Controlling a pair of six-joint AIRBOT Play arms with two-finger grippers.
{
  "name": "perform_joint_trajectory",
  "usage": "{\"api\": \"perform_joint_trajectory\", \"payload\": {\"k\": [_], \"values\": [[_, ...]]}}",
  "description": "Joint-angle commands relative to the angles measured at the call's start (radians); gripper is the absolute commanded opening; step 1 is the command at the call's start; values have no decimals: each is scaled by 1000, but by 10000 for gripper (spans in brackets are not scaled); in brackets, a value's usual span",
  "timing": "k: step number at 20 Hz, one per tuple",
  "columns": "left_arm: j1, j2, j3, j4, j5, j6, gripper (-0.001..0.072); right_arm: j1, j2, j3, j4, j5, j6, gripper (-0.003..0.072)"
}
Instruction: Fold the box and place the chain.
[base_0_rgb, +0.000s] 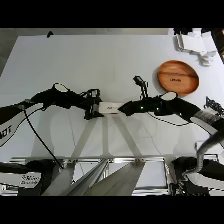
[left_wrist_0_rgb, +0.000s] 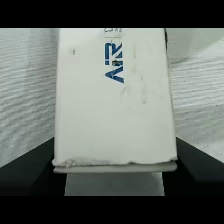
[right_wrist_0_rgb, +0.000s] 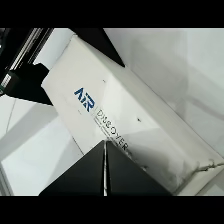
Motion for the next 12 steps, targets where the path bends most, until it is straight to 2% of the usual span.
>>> {"api": "perform_joint_trajectory", "payload": {"k": [1, 5, 8, 12], "values": [[0, 1, 0, 0, 1, -1, 148, -2, -12, -27, 65, -33, 1, 7], [0, 1, 0, 0, 1, -1, 149, -2, 44, -15, 84, 11, -2, 7], [0, 1, 0, 0, 1, -1, 149, -15, 179, 13, 83, 11, -1, 7], [0, 1, 0, 0, 1, -1, 149, -111, 394, 23, 50, 6, 6, 8]]}}
